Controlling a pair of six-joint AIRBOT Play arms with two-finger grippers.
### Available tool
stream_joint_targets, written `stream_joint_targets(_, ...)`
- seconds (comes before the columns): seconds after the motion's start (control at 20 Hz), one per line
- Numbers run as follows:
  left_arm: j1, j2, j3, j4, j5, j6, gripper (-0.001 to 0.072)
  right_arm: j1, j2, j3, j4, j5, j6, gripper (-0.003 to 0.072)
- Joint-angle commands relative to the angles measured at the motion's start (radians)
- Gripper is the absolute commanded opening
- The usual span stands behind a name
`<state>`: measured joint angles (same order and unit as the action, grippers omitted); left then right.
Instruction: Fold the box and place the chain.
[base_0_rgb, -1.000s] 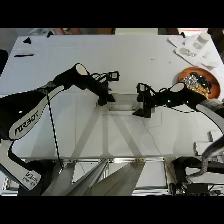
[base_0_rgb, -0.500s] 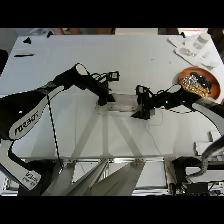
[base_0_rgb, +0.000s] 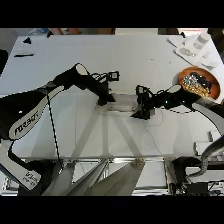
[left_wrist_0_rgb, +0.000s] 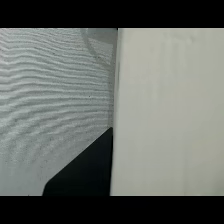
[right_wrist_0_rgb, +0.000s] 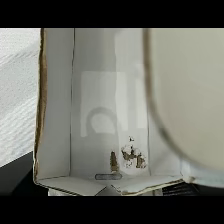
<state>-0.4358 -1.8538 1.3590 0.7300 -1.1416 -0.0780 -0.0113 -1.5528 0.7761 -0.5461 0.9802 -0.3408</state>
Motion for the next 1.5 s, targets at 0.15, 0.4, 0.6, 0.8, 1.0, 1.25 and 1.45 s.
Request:
stream_joint_targets(0.15,0.000,0.000,0.000,0.000,0.001,0.000,0.0006,0.001,0.000,0.001,0.001,-0.005,-0.001,0.0675)
stream_joint_targets(0.4,0.000,0.000,0.000,0.000,0.001,0.000,0.0006,0.001,0.000,0.001,0.000,-0.005,-0.001,0.0639)
stream_joint_targets(0.6,0.000,0.000,0.000,0.000,0.001,0.000,0.0006,0.001,0.000,0.001,-0.008,-0.006,-0.001,0.0637)
stream_joint_targets(0.8,0.000,0.000,0.000,0.000,0.001,0.000,0.0006,0.001,0.000,0.001,-0.007,-0.007,-0.001,0.0393)
stream_joint_targets(1.0,0.000,0.000,0.000,0.000,0.001,0.000,0.0006,0.001,0.000,0.001,-0.007,-0.007,-0.001,0.0397)
stream_joint_targets(1.25,0.000,0.000,0.000,0.000,0.001,0.000,0.0006,0.001,0.000,0.001,-0.007,-0.007,-0.001,0.0397)
stream_joint_targets(1.45,0.000,0.000,0.000,0.000,0.001,0.000,0.0006,0.001,0.000,0.001,-0.007,-0.007,-0.001,0.0397)
